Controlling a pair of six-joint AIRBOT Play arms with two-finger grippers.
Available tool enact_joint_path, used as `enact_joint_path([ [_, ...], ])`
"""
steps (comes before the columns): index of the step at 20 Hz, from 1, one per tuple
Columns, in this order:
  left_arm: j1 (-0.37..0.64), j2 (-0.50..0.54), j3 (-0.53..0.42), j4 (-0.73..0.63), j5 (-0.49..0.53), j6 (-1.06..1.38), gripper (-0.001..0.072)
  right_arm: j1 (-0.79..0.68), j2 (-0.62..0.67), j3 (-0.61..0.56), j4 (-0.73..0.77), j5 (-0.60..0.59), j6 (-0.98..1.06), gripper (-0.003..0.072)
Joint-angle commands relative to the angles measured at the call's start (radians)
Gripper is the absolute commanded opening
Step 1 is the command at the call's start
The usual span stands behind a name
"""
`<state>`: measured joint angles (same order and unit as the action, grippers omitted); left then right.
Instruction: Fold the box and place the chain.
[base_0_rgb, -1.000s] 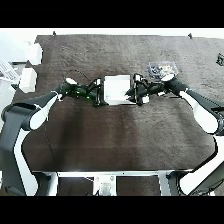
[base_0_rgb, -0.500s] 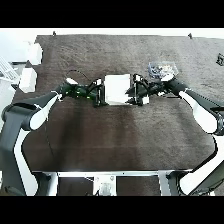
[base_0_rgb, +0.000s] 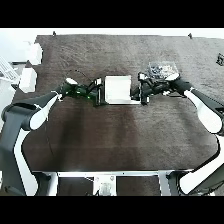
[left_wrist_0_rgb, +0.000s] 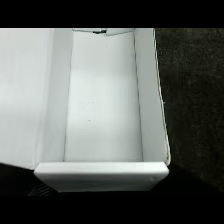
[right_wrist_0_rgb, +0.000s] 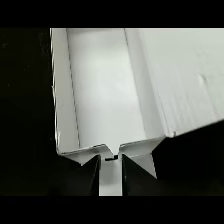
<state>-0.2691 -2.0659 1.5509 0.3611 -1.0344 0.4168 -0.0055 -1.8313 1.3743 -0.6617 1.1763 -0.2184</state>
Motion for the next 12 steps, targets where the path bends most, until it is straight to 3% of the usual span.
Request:
enact_joint_path([
  [1, -0.001, 0.001, 0.0, 0.004, -0.005, 0.002, 0.0527, -0.063, 0.039, 0.001, -0.008, 0.067, 0.065, 0.0117],
  [2, -0.001, 0.001, 0.0, 0.004, -0.005, 0.003, 0.0527, -0.079, 0.057, 0.001, -0.008, 0.076, 0.106, 0.0093],
  [3, -0.001, 0.001, 0.0, 0.004, -0.005, 0.003, 0.0527, -0.093, 0.074, 0.001, -0.008, 0.082, 0.154, 0.0011],
  [7, -0.001, 0.001, 0.0, 0.004, -0.005, 0.003, 0.0528, -0.171, 0.108, 0.001, -0.01, 0.081, 0.502, 0.0009],
  [12, -0.001, 0.001, 0.0, 0.004, -0.005, 0.003, 0.0527, -0.288, 0.1, 0.0, -0.009, 0.058, 0.798, 0.0009],
])
